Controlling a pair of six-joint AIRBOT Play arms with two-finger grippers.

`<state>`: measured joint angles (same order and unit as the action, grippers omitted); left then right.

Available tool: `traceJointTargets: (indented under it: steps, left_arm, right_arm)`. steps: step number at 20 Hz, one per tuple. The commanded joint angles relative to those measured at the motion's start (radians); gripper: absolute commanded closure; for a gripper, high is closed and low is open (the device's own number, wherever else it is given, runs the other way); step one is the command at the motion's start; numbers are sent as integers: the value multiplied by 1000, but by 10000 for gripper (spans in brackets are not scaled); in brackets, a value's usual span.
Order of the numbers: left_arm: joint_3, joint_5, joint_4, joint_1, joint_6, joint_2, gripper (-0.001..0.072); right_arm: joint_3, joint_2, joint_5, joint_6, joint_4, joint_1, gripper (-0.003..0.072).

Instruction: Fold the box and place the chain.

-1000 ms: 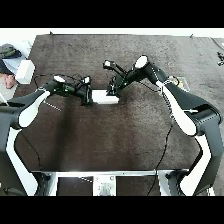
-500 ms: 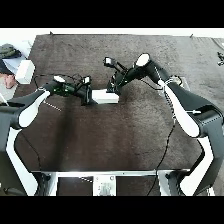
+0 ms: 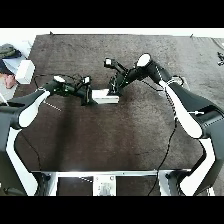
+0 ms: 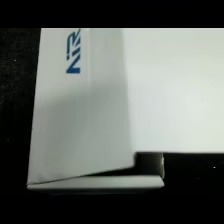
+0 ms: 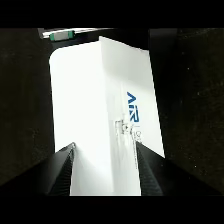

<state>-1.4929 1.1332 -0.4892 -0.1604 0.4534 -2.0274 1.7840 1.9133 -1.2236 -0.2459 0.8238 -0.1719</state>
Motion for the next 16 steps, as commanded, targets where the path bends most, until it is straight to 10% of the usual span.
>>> traceJointTargets:
  steps: [1,16]
  left_arm:
    - [0,0,0,1,0,0,506]
    - [0,0,0,1,0,0,506]
  right_arm:
    - [-26,-1,26,24,4,-7,241]
    - [-37,-17,182,18,79,-49,239]
